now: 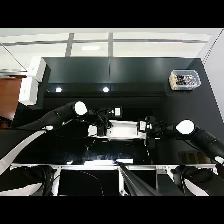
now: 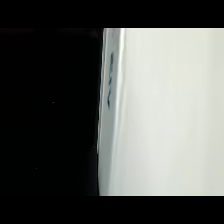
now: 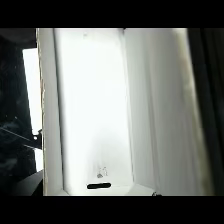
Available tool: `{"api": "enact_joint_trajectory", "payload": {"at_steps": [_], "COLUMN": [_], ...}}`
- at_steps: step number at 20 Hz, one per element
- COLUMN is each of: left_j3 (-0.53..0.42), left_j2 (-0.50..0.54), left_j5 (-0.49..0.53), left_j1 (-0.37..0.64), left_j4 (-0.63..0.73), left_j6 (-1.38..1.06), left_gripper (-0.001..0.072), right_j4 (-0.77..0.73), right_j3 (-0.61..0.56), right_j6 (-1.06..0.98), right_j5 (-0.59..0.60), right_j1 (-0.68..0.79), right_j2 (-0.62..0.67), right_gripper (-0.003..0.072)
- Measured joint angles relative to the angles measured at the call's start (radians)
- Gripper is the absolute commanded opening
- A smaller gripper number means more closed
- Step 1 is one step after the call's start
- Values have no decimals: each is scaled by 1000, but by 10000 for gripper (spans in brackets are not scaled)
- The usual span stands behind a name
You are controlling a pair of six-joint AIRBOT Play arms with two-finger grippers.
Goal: Fold the box and place the chain.
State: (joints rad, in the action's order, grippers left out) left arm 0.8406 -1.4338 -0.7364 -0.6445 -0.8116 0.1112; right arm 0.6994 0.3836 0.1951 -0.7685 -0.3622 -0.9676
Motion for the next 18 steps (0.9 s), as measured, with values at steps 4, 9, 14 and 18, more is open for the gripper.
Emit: {"api": "enact_joint_trajectory", "payload": {"at_steps": [4, 9, 14, 18], "left_j3": [0, 0, 0, 0], "left_j2": [0, 0, 0, 0], "left_j5": [-1, -1, -3, -5], "left_j1": [0, 0, 0, 0], "left_j4": [0, 0, 1, 1], "left_j6": [1, 1, 1, 5], "left_gripper": [24, 25, 25, 25], "right_j4": [-77, -128, -104, -95], "right_j3": [-2, -2, -2, -2], "right_j6": [58, 80, 87, 90], "right_j5": [3, -16, -29, -32], "right_j1": [0, 0, 0, 0], "right_j2": [-21, -53, -85, -116], "right_gripper": [700, 700, 701, 700]}}
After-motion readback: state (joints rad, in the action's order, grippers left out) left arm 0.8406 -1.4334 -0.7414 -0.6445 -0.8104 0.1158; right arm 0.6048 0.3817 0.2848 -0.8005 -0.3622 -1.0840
